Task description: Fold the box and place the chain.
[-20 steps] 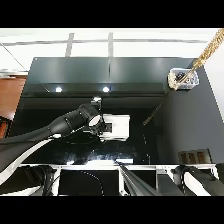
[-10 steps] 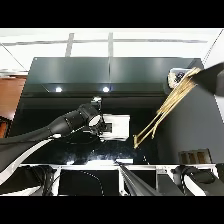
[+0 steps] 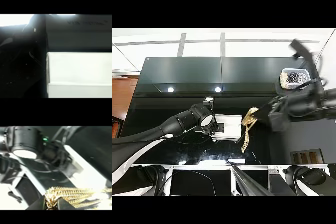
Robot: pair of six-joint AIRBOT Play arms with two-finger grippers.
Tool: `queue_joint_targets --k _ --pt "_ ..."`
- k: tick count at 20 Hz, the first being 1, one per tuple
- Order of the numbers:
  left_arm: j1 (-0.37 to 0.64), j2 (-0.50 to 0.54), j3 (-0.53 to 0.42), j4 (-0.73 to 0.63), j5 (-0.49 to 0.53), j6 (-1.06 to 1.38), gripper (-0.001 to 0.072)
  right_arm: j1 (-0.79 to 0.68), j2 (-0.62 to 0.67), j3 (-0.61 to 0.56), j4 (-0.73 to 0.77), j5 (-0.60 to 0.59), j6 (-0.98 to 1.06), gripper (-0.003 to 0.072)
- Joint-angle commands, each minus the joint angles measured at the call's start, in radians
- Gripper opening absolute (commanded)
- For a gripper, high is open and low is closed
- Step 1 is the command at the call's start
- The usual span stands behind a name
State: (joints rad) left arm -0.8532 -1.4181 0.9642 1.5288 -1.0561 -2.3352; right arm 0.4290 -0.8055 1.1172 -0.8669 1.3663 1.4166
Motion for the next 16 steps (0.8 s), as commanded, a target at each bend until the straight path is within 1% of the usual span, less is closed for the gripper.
queue_joint_targets --k 1,4,7,9,13,14,15,16 --pt "0.000 0.000 0.000 0.000 0.000 0.000 0.0031 0.078 -0.031 -0.081 0.037 -0.130 -0.001 0.0041" --pt "0.000 0.000 0.000 0.000 0.000 0.000 0.0032 0.110 -0.084 -0.112 0.037 -0.204 -0.006 0.0041" --pt "0.000 0.000 0.000 0.000 0.000 0.000 0.0031 0.137 -0.144 -0.123 0.035 -0.211 -0.013 0.0041" --pt "0.000 0.000 0.000 0.000 0.002 0.000 0.0032 0.143 -0.174 -0.126 0.006 -0.212 -0.015 0.0041" --pt "0.000 0.000 0.000 0.000 0.002 0.000 0.0031 0.142 -0.189 -0.129 -0.040 -0.222 -0.015 0.0042" --pt "0.000 0.000 0.000 0.000 0.002 0.000 0.0031 0.142 -0.189 -0.129 -0.056 -0.224 -0.014 0.0170" --pt "0.000 0.000 0.000 0.000 0.002 0.000 0.0031 0.133 -0.189 -0.129 -0.062 -0.217 -0.014 0.0433" --pt "0.000 0.000 0.000 0.000 0.002 0.000 0.0031 0.113 -0.187 -0.128 -0.061 -0.198 -0.015 0.0491"
